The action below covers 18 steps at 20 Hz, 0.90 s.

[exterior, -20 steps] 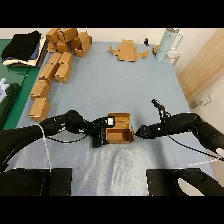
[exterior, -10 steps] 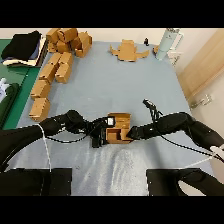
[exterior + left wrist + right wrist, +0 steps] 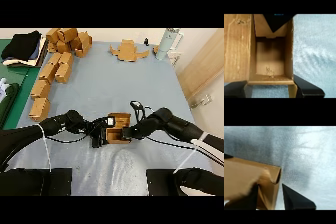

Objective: Fold the box.

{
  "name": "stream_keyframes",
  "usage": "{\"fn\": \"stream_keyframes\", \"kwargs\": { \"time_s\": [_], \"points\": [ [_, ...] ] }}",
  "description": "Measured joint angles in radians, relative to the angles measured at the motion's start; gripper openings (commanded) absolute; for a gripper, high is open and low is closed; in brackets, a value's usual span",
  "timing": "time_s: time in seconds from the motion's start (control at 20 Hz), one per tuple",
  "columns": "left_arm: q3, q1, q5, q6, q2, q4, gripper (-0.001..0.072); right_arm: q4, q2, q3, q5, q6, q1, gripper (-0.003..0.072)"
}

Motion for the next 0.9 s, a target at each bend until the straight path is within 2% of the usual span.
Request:
{"fn": "stream_keyframes", "kwargs": {
  "time_s": [0.1,0.15,0.2,0.3,0.35,0.5,0.55,0.65,0.9],
  "points": [
    [0.0,0.0,0.0,0.0,0.0,0.0,0.0475,-0.079,-0.055,0.054,-0.047,0.132,0.053,0.0472],
    [0.0,0.0,0.0,0.0,0.0,0.0,0.0475,-0.107,-0.084,0.079,-0.071,0.185,0.071,0.0413],
    [0.0,0.0,0.0,0.0,0.0,0.0,0.0475,-0.128,-0.108,0.099,-0.09,0.227,0.082,0.0328],
    [0.0,0.0,0.0,-0.002,0.0,0.0,0.0475,-0.168,-0.147,0.131,-0.129,0.294,0.097,0.0092],
    [0.0,0.0,0.001,-0.003,0.0,-0.001,0.0475,-0.189,-0.159,0.141,-0.146,0.315,0.102,0.0004],
    [0.0,0.0,0.001,-0.002,0.0,0.0,0.0475,-0.222,-0.179,0.159,-0.181,0.356,0.111,0.0004],
    [0.0,0.0,0.001,-0.001,0.0,0.0,0.0475,-0.231,-0.182,0.163,-0.199,0.363,0.113,0.0015],
    [0.0,0.0,0.001,0.001,0.0,0.0,0.0475,-0.241,-0.187,0.166,-0.223,0.375,0.115,0.0533],
    [0.0,0.0,0.001,0.001,0.0,0.0,0.0475,-0.224,-0.159,0.191,-0.245,0.366,0.116,0.0536]
  ]
}}
